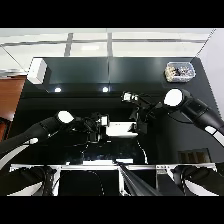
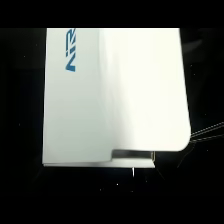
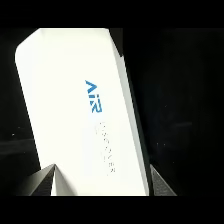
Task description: Fold the box and place the chain.
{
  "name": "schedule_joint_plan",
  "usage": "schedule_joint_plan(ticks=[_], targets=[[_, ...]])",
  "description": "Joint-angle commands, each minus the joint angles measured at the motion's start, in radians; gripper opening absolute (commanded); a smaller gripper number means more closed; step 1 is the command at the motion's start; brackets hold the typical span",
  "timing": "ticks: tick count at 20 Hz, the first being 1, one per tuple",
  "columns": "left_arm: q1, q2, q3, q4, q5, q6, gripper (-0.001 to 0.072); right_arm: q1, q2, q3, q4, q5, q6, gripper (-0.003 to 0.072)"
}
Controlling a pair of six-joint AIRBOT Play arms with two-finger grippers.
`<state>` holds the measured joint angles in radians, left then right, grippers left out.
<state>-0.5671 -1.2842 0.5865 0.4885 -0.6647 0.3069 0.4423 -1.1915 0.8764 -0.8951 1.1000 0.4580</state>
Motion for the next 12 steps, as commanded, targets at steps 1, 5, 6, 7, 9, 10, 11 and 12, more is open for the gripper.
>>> schedule_joint_plan(ticks=[1, 5, 6, 7, 9, 10, 11, 12], targets=[[0.0, 0.0, 0.0, 0.0, -0.001, 0.0, 0.0335, 0.015, -0.001, -0.011, 0.002, -0.035, -0.026, 0.0703], [0.0, 0.0, 0.0, 0.0, -0.001, 0.0, 0.0335, 0.016, -0.001, -0.011, 0.004, -0.031, -0.025, 0.0425], [0.0, 0.0, 0.0, 0.0, -0.001, 0.0, 0.0335, 0.016, -0.001, -0.011, 0.004, -0.03, -0.025, 0.0357], [0.0, 0.0, 0.0, 0.0, -0.001, 0.0, 0.0335, 0.016, -0.001, -0.011, 0.004, -0.03, -0.025, 0.0303], [0.0, 0.0, 0.0, 0.0, -0.001, 0.0, 0.0336, 0.016, -0.001, -0.011, 0.004, -0.03, -0.025, 0.0307], [0.0, 0.0, 0.0, 0.0, -0.001, 0.0, 0.0335, 0.016, -0.001, -0.011, 0.004, -0.027, -0.025, 0.0307], [0.0, 0.0, 0.0, 0.0, -0.001, 0.0, 0.0335, 0.016, -0.001, -0.012, 0.004, -0.026, -0.025, 0.0307], [0.0, 0.0, 0.0, 0.0, -0.001, 0.0, 0.0335, 0.016, -0.001, -0.016, 0.004, -0.026, -0.025, 0.0307]])
